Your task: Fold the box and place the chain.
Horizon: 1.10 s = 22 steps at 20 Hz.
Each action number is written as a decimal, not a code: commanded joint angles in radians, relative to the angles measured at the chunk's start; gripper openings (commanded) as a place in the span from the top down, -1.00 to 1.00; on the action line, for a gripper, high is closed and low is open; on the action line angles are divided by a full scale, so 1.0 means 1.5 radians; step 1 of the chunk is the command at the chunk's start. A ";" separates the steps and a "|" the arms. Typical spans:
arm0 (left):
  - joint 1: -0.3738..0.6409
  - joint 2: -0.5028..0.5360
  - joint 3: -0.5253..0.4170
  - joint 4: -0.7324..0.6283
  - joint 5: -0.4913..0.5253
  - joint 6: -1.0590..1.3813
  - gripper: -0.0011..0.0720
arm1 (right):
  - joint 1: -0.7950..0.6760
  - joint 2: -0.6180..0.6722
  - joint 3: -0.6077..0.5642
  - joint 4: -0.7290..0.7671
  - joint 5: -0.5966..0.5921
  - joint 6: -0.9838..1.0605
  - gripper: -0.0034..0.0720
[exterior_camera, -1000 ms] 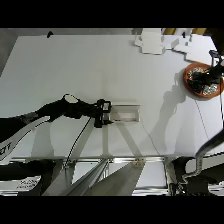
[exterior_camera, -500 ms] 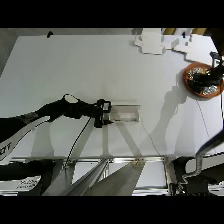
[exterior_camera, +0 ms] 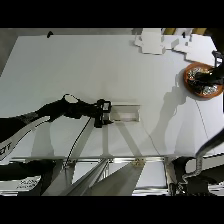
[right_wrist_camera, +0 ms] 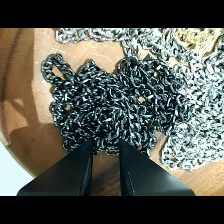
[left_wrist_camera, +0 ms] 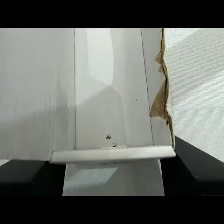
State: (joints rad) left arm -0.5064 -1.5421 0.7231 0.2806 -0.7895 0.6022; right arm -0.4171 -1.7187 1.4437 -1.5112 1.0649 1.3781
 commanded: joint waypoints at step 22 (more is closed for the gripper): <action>0.000 0.000 0.000 0.000 0.000 0.000 0.39 | 0.000 0.071 -0.001 -0.001 0.028 0.000 0.87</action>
State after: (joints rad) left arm -0.5064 -1.5421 0.7231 0.2802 -0.7895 0.6025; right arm -0.4175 -1.6833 1.4429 -1.5185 1.0943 1.3777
